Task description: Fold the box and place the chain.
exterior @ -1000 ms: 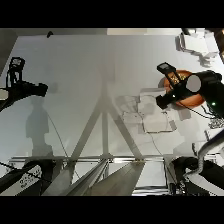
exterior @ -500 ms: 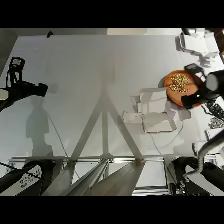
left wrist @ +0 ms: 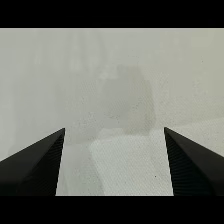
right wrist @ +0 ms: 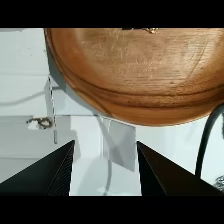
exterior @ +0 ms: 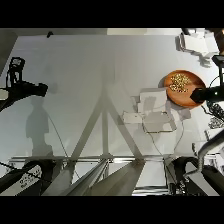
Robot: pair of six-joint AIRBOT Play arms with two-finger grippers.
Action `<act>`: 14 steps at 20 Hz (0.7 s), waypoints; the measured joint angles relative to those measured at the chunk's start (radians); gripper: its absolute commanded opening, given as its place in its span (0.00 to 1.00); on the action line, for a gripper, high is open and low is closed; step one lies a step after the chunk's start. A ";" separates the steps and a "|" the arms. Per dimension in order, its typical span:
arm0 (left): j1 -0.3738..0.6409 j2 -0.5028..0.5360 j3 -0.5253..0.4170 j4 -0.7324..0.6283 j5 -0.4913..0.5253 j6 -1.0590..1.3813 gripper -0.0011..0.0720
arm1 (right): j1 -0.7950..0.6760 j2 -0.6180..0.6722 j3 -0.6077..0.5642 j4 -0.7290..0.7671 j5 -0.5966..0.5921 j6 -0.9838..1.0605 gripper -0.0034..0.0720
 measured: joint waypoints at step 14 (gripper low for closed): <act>0.000 0.000 0.000 0.000 0.000 0.000 0.97 | -0.135 -0.152 -0.153 -0.041 -0.034 -0.030 0.59</act>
